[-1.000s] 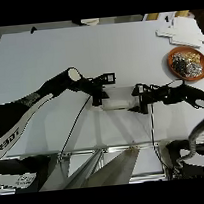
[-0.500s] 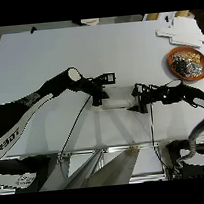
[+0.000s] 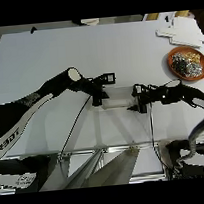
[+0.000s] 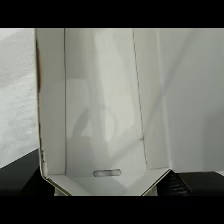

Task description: Fold the box and place the chain.

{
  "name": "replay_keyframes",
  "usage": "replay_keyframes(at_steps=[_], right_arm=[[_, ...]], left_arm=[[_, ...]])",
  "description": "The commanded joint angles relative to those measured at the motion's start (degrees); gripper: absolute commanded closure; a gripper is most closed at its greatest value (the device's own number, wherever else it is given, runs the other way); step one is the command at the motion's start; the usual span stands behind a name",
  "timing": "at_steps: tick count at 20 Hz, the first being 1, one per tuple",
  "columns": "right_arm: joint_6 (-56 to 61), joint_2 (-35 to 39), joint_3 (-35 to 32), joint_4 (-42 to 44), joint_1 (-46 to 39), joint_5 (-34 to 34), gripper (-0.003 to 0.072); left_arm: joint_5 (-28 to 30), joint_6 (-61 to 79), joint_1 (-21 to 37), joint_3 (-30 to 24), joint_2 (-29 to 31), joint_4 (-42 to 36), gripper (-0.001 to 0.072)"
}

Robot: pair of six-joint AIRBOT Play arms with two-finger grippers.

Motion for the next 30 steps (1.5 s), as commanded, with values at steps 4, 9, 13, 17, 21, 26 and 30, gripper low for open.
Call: replay_keyframes(at_steps=[4,9,13,17,21,26,30], right_arm=[[0.17,-0.04,0.02,-0.39,0.37,-0.81,0.0288],[0.17,-0.02,0.02,-0.87,0.37,-0.79,0.0287],[0.17,-0.02,0.02,-0.87,0.37,-0.81,0.0287],[0.17,-0.02,0.02,-0.87,0.37,-0.81,0.0287],[0.17,-0.02,0.02,-0.87,0.37,-0.81,0.0287],[0.15,-0.02,0.02,-0.87,0.37,-0.81,0.0287],[0.15,-0.02,0.02,-0.87,0.37,-0.81,0.0287]], left_arm=[[0.02,0.0,-0.02,0.02,0.0,0.02,0.07],[0.02,0.0,-0.02,0.02,0.0,0.02,0.07],[0.02,0.0,-0.02,0.02,0.0,0.02,0.07],[0.02,0.0,-0.02,0.02,0.0,0.02,0.07],[0.02,-0.02,-0.02,0.02,0.0,0.0,0.07],[1.14,-0.46,0.09,0.02,0.02,-0.13,0.0695],[0.7,-0.44,0.17,0.02,0.5,0.17,0.0223]])
